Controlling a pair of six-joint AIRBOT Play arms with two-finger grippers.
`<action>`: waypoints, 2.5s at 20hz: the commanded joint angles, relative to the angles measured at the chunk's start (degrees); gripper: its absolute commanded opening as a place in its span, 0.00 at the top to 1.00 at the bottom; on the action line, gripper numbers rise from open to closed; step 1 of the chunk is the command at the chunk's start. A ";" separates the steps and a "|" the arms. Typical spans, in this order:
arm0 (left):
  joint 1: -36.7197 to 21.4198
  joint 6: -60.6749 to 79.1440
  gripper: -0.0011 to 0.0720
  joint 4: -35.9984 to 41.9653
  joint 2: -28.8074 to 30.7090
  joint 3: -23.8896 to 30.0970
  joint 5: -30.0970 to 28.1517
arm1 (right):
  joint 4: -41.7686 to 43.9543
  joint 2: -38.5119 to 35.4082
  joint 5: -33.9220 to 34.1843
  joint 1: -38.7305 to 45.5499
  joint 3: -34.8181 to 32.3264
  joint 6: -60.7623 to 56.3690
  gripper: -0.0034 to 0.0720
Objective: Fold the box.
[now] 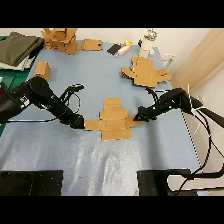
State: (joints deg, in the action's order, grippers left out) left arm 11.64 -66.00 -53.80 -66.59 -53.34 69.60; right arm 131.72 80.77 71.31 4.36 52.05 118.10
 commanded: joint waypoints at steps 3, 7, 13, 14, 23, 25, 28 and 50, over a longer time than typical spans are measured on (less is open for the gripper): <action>-5.99 1.53 0.34 6.43 -0.59 -0.04 -1.27 | 5.90 -5.84 -6.67 -4.22 -7.37 9.49 0.95; -10.73 4.48 0.17 15.30 -4.79 0.02 -0.85 | 5.75 -12.57 -11.32 -10.23 -15.15 10.56 0.95; -10.88 6.80 0.17 16.15 -14.80 0.02 -3.26 | 5.25 -22.93 -18.99 -18.01 -22.36 9.62 0.95; -10.91 8.11 0.17 17.55 -16.24 0.02 -3.28 | 4.96 -23.91 -19.15 -18.45 -22.69 8.72 0.95; -9.55 23.30 0.20 37.29 -25.05 -0.24 -3.08 | 4.11 -24.41 -18.73 -18.43 -22.86 6.34 0.95; -9.31 24.26 0.20 37.33 -25.51 -0.31 -2.97 | 4.09 -24.41 -18.73 -18.43 -22.86 6.34 0.95; -9.09 25.81 0.50 37.27 -26.12 -0.31 -1.25 | 4.04 -24.41 -18.75 -18.43 -22.86 6.34 0.95; -1.38 46.82 0.97 33.44 -16.94 -4.33 -7.58 | -15.34 -24.44 -10.88 -10.73 -3.37 -11.45 0.53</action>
State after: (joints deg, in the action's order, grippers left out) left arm 7.35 -23.55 -18.65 -86.37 -57.34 68.31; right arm 120.44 56.40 55.61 -8.03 42.33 111.92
